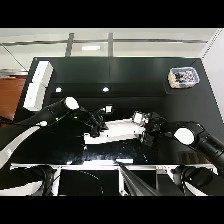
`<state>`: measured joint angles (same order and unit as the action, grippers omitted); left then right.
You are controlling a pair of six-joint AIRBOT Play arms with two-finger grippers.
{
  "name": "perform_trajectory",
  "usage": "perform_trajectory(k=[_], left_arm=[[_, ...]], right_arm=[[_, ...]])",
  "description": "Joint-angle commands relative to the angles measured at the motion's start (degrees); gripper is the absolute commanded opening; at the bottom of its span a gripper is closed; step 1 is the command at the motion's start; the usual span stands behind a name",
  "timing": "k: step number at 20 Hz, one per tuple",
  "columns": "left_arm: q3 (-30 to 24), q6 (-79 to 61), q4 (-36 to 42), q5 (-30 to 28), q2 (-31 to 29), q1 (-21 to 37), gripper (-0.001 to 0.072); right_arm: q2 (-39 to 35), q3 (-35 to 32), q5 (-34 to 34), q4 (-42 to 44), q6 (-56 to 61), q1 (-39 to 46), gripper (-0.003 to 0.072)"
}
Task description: Fold the box and place the chain.
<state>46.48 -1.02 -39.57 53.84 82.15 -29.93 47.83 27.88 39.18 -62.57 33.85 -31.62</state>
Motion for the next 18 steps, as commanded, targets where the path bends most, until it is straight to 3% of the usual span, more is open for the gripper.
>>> perform_trajectory(k=[1, 5, 8, 12, 16, 18], left_arm=[[0.0, -0.02, -0.04, -0.02, 0.02, 0.0, 0.0027], [-0.02, -0.02, -0.52, -0.04, 0.02, 0.02, 0.0027], [0.0, 0.15, -0.48, -0.04, 0.02, 0.02, 0.0027], [0.0, 0.74, -0.44, 0.02, 0.02, 0.0, 0.0027], [0.0, 1.25, -0.5, -0.04, 0.02, 0.02, 0.0027], [0.0, 1.25, -0.5, -0.15, -0.09, 0.0, 0.0025]], right_arm=[[0.39, 0.04, 0.02, 8.9, -7.15, 2.45, 0.0702], [3.39, 0.04, -0.35, 19.91, -18.91, 6.82, 0.0702], [5.2, 0.04, 4.48, 22.88, -24.28, 7.58, 0.0702], [4.39, 0.07, 5.49, 15.91, -21.29, 9.38, 0.0702], [2.14, -0.02, 20.13, 6.29, -11.13, 10.91, 0.0702], [2.14, -1.73, 23.41, 7.1, -11.58, 9.99, 0.0702]])
